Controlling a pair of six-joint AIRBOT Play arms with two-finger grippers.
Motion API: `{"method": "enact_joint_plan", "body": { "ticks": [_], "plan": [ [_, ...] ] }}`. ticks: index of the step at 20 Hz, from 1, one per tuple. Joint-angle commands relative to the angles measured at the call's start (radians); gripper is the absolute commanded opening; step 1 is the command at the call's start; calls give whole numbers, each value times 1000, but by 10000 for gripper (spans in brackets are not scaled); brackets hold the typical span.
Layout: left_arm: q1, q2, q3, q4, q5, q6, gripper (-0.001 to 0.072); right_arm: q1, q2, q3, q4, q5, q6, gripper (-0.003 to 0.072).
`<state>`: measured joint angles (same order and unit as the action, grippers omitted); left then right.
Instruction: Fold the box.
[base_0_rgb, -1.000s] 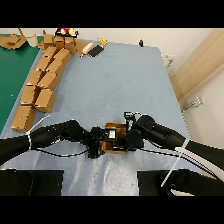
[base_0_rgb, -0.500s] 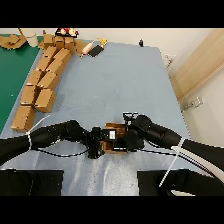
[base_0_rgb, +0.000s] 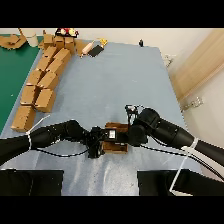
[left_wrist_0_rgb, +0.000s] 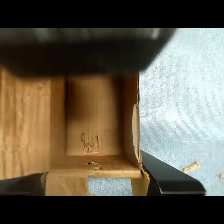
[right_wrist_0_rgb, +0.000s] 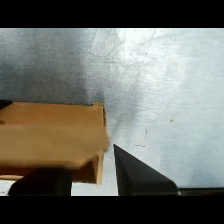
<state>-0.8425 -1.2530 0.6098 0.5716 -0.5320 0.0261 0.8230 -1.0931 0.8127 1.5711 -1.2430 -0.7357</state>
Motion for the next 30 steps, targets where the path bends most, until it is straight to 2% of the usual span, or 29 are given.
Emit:
{"method": "enact_joint_plan", "body": {
  "ticks": [1, 9, 14, 17, 28, 30],
  "plan": [
    [0, 0, 0, 1, 0, 0, 509, -2, 46, 10, -24, -30, 14, 380],
    [1, 0, 0, 1, 0, 0, 509, -2, 113, 10, -76, -130, 21, 380],
    [0, 0, 0, 1, 0, 0, 509, -2, 124, 10, -85, -145, 21, 380],
    [0, 0, 0, 0, 0, 0, 509, -6, 122, 10, -57, -92, 18, 380],
    [1, 0, 0, 0, 0, 0, 510, -2, -39, 8, 35, -49, -16, 380],
    [0, 0, 0, 0, 0, 0, 510, 1, -62, 7, 33, -48, -16, 360]
  ]
}}
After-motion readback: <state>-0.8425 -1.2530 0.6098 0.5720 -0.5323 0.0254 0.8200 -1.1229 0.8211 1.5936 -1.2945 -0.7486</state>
